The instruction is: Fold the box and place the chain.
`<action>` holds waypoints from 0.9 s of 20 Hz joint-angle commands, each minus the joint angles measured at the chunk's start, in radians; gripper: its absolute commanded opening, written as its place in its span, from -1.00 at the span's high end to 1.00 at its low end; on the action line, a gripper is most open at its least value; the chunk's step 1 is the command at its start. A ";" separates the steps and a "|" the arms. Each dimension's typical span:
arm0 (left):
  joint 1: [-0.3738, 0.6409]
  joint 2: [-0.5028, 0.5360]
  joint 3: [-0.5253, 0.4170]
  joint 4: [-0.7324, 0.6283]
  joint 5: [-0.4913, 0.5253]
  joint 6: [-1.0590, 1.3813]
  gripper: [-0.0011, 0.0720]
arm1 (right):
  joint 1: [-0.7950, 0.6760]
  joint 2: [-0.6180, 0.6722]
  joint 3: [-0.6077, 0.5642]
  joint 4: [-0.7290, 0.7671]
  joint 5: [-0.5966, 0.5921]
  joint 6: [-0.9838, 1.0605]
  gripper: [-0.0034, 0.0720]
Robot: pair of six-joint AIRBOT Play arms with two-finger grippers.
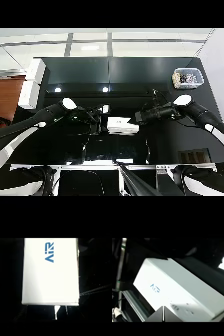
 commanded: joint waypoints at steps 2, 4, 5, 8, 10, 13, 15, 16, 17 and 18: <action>0.000 0.000 0.001 0.000 0.003 0.001 0.01 | 0.006 -0.011 -0.004 -0.076 -0.005 0.026 0.89; 0.000 0.000 0.001 0.000 0.003 0.001 0.00 | 0.016 -0.013 -0.004 -0.112 -0.021 0.026 0.89; 0.000 0.000 0.001 0.000 0.004 0.001 0.01 | 0.018 -0.014 -0.004 -0.118 -0.033 0.026 0.88; 0.000 0.000 0.001 0.000 0.006 0.001 0.01 | 0.019 -0.015 -0.004 -0.116 -0.053 0.026 0.88; 0.000 0.000 0.001 0.000 0.006 0.001 0.01 | 0.019 -0.015 -0.004 -0.116 -0.053 0.026 0.89; 0.000 0.000 0.001 0.000 0.006 0.001 0.00 | 0.019 -0.014 -0.004 -0.116 -0.051 0.025 0.89; 0.000 0.000 0.001 0.000 0.006 0.001 0.01 | 0.019 -0.014 -0.003 -0.113 -0.050 0.021 0.89; 0.000 0.000 0.001 0.000 0.006 0.001 0.01 | 0.019 -0.014 -0.003 -0.113 -0.048 0.021 0.89; 0.000 0.000 0.001 0.000 0.006 0.001 0.01 | 0.019 -0.014 -0.003 -0.113 -0.047 0.021 0.89; 0.000 0.000 0.001 0.000 0.006 0.001 0.01 | 0.019 -0.013 0.000 -0.112 -0.041 0.019 0.89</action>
